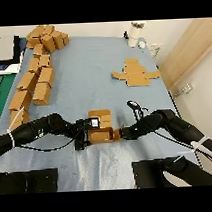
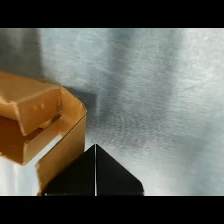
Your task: Fold the box.
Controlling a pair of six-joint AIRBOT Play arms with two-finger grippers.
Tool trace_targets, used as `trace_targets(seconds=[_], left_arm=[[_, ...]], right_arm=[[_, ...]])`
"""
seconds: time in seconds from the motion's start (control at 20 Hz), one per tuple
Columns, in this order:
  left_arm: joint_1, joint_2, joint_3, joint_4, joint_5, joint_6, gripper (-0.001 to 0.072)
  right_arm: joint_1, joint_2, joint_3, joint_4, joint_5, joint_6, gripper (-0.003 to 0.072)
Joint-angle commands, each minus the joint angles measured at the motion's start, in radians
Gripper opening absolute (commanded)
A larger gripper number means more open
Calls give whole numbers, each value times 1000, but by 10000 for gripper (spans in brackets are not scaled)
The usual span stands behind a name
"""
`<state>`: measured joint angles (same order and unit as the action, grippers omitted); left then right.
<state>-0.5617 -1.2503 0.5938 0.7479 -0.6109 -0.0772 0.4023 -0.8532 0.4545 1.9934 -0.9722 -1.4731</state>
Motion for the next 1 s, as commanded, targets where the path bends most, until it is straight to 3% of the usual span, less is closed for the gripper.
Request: trace_targets(seconds=[0.0, 0.1, 0.3, 0.4, 0.8, 0.95], left_arm=[[0, -1, 0, 0, 0, 0, 471], [0, -1, 0, 0, 0, 0, 471], [0, -1, 0, 0, 1, 0, 471], [0, -1, 0, 0, 0, 0, 470], [0, -1, 0, 0, 0, 0, 470], [0, -1, 0, 0, 0, 0, 471]], right_arm=[[4, 66, 11, 51, -5, -2, 5], [4, 92, 21, 77, -5, -2, 154], [38, 93, 22, 124, 14, -5, 179], [64, 93, 22, 124, 43, -3, 399], [140, -32, 51, 108, 102, 19, 390], [221, -100, 143, -56, 87, 184, 371]])
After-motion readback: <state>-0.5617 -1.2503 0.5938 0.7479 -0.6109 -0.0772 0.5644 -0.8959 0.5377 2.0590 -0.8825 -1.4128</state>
